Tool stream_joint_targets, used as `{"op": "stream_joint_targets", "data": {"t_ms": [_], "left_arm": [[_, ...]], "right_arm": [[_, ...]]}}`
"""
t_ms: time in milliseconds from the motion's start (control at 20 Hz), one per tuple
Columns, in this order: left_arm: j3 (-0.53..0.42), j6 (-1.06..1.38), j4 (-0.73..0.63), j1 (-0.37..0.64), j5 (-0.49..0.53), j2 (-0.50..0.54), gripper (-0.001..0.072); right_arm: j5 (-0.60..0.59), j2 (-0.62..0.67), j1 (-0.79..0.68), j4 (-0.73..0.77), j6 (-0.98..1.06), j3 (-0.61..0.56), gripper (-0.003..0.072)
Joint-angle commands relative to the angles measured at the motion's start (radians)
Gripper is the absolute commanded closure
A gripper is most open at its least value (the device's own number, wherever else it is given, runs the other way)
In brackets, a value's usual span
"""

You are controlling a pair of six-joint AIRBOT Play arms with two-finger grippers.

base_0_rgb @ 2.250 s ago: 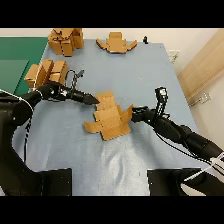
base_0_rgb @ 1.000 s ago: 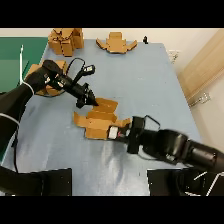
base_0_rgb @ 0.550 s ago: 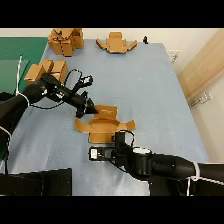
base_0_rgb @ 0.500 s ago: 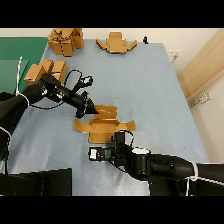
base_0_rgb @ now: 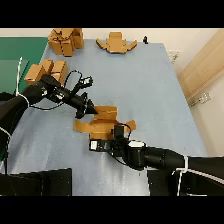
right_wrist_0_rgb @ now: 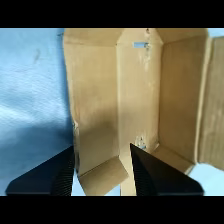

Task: Fold the box.

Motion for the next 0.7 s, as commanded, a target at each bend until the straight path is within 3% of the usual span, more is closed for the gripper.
{"op": "stream_joint_targets", "data": {"t_ms": [0,350,650], "left_arm": [[0.0,-0.008,0.014,-0.001,0.0,0.001,0.0698],[0.0,-0.008,0.014,-0.001,-0.007,0.001,0.0698],[0.0,-0.008,0.014,-0.001,-0.023,0.001,0.0698]], "right_arm": [[-0.002,0.031,-0.048,-0.013,0.008,0.0,0.0171],[0.009,0.111,-0.072,0.008,0.007,0.0,0.0148],[0.113,0.109,-0.185,0.095,0.003,0.01,0.0146]]}}
